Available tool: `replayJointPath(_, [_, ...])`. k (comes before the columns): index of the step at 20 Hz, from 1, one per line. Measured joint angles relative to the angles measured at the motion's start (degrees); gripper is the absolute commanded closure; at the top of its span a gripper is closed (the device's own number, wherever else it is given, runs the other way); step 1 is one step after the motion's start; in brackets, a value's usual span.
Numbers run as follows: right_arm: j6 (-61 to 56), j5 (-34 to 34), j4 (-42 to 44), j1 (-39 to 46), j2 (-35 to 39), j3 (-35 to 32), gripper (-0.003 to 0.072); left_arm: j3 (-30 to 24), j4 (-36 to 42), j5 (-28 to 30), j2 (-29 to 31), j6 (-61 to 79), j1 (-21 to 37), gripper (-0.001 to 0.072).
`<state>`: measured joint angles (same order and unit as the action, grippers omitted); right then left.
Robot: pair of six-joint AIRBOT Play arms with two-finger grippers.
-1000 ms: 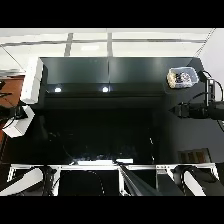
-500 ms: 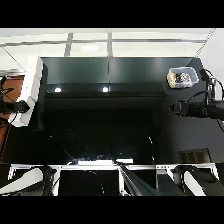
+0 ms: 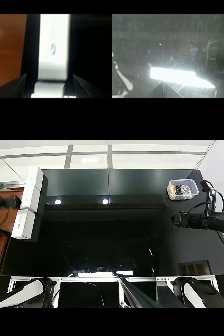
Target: Fold the box and place the chain.
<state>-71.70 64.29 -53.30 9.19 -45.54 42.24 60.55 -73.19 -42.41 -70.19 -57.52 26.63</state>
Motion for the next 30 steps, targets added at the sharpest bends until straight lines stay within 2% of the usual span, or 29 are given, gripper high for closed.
replayJointPath(1, [0.1,-0.2,0.8,0.0,0.0,0.1,0.0678,2.5,2.3,-0.3,0.6,-1.0,-1.4,0.0442])
replayJointPath(2, [0.2,0.1,2.7,0.0,0.0,0.4,0.0678,4.8,5.0,-1.0,1.2,-2.5,-3.1,0.0681])
replayJointPath(5, [1.9,3.0,9.1,-0.3,0.0,2.1,0.0679,7.8,11.6,-4.3,3.9,-6.0,-9.4,0.0687])
replayJointPath(7, [3.8,2.3,9.2,-1.1,0.0,2.9,0.0679,5.4,13.8,-4.9,7.0,-6.8,-15.8,0.0687])
replayJointPath(9, [4.9,-1.7,5.2,-2.9,0.0,2.8,0.0679,-0.7,15.0,-1.8,11.3,-5.2,-23.2,0.0686])
replayJointPath(11, [5.6,-7.6,0.3,-5.3,0.0,0.9,0.0678,-9.4,14.1,3.7,15.8,-1.8,-30.6,0.0686])
replayJointPath(13, [5.9,-14.9,-4.9,-7.0,0.0,-2.3,0.0676,-16.6,12.4,10.0,18.9,-1.2,-34.5,0.0685])
replayJointPath(15, [6.1,-19.7,-9.4,-7.8,0.0,-4.8,0.0676,-22.0,11.6,14.1,20.7,-2.5,-36.1,0.0685])
replayJointPath(19, [6.3,-23.6,-13.7,-8.5,0.0,-6.8,0.0676,-26.3,10.6,16.6,22.0,-4.9,-36.6,0.0684])
replayJointPath(30, [6.4,-25.4,-15.7,-8.7,0.0,-7.5,0.0676,-27.8,10.3,17.9,22.5,-5.9,-36.8,0.0684])
